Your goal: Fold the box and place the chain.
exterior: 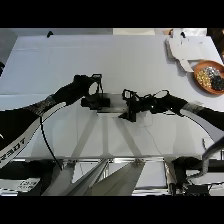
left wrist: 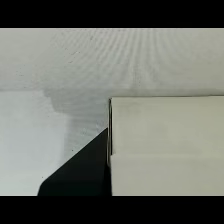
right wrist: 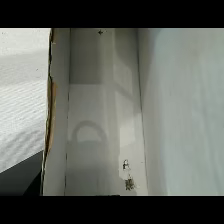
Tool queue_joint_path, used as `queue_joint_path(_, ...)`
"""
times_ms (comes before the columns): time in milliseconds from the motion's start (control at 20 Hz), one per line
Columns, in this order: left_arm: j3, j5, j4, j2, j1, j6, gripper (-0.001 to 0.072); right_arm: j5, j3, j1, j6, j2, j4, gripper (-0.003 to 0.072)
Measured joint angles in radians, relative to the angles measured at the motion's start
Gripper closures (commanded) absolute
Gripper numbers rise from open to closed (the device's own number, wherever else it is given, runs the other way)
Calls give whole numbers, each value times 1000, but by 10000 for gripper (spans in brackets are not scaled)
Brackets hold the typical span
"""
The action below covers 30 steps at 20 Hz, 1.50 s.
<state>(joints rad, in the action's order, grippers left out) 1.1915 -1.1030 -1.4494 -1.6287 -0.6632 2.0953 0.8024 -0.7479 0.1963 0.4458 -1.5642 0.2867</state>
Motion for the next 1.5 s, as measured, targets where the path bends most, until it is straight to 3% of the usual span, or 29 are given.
queue_joint_path(100, 0, -2, 17, 0, -2, 2, 348, 0, 0, 1, 0, 0, -4, 167)
queue_joint_path(150, 0, 0, 19, 4, -2, 3, 334, 1, 0, 1, 0, 0, -8, 167)
queue_joint_path(700, 0, -24, 1, 98, -2, 3, 333, 1, 0, 1, 0, 0, -3, 167)
queue_joint_path(1250, -16, -23, 96, 109, 7, 56, 315, -3, 0, 0, 0, 0, 3, 167)
queue_joint_path(1500, -16, -27, 61, 109, 7, 60, 316, 3, 0, 1, 0, 0, -6, 167)
